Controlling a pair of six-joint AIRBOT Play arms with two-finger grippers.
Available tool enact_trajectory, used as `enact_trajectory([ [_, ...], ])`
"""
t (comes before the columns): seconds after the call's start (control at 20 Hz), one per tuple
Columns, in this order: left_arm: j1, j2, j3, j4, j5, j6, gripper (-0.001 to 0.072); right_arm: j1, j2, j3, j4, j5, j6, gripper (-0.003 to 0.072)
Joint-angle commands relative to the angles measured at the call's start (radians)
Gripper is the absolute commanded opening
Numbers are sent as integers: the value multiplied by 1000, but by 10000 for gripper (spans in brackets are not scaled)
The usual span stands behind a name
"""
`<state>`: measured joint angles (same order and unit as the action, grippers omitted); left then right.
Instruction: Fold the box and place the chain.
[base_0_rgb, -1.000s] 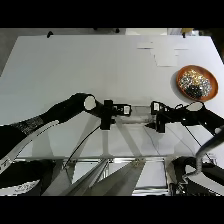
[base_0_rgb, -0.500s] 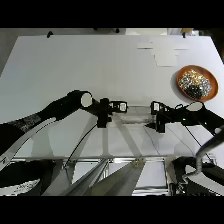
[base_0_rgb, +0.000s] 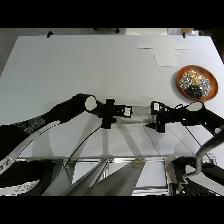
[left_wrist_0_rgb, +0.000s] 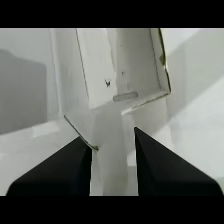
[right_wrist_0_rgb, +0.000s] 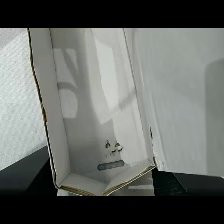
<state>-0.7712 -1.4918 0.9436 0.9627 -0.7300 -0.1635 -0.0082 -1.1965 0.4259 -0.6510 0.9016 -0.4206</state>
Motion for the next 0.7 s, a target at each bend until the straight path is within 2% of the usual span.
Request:
enact_trajectory([
  [0.0, -20, -22, 0, -61, 12, 3, 271, 0, 1, 0, 0, 0, 0, 415],
  [0.25, -46, -32, 0, -94, 69, 3, 266, 0, 1, 0, 0, 0, 0, 415],
  [0.3, -46, -32, 0, -95, 82, 2, 222, 0, 1, 0, 0, 0, 0, 415],
  [0.35, -46, -32, 0, -95, 91, 2, 138, 0, 1, 0, 0, 0, 0, 415],
  [0.4, -46, -32, 0, -95, 97, 2, 105, 0, 1, 0, 0, 0, 0, 415],
  [0.65, -49, -32, 0, -98, 99, 3, 104, 0, 1, 0, 0, 0, 0, 415],
])
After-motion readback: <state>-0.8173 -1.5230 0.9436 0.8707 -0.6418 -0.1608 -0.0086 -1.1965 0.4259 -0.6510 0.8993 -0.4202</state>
